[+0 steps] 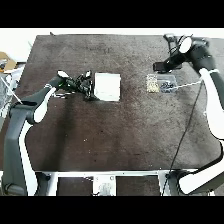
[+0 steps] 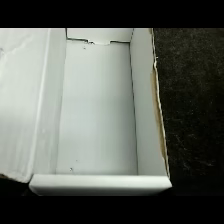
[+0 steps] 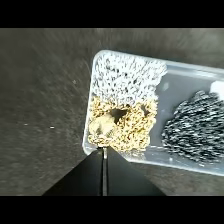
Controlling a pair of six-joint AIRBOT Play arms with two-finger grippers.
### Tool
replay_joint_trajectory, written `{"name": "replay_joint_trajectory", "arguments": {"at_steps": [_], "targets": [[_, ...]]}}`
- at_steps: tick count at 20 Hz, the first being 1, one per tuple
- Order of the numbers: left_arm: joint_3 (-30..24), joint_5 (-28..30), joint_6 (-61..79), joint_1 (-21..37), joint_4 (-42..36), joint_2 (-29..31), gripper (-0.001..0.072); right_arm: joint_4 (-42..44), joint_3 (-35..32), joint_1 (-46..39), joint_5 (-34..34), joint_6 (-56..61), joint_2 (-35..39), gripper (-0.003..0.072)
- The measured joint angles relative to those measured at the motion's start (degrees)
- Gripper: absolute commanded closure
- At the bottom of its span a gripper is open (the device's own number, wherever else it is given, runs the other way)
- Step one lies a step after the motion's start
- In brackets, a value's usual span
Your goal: Fold the box and place the chain.
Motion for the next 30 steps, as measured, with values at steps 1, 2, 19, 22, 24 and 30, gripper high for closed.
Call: {"name": "replay_joint_trajectory", "arguments": {"at_steps": [1, 2, 19, 22, 24, 30], "targets": [[0.00, 0.00, 0.00, 0.00, 0.00, 0.00, 0.0294, 0.00, 0.02, 0.04, -0.61, 0.00, 2.38, 0.0685], [0.00, 0.00, 0.00, 0.00, 0.00, 0.00, 0.0294, -0.04, 0.02, 0.17, -1.25, -0.13, 4.94, 0.0685], [0.00, 0.02, -0.02, 0.00, 0.00, 0.00, 0.0294, -4.63, 0.04, 19.71, -38.34, -5.18, 30.01, 0.0686], [0.00, 0.02, -0.02, 0.00, 0.00, 0.00, 0.0294, -4.85, -1.05, 23.28, -39.71, -5.60, 28.00, 0.0686], [0.00, 0.02, 0.00, 0.00, 0.00, 0.00, 0.0294, -4.55, -3.28, 25.49, -39.85, -5.60, 26.73, 0.0685], [0.00, 0.04, -0.02, 0.00, 0.02, 0.00, 0.0294, 1.62, -14.75, 30.03, -41.81, -5.38, 23.21, 0.0685]]}}
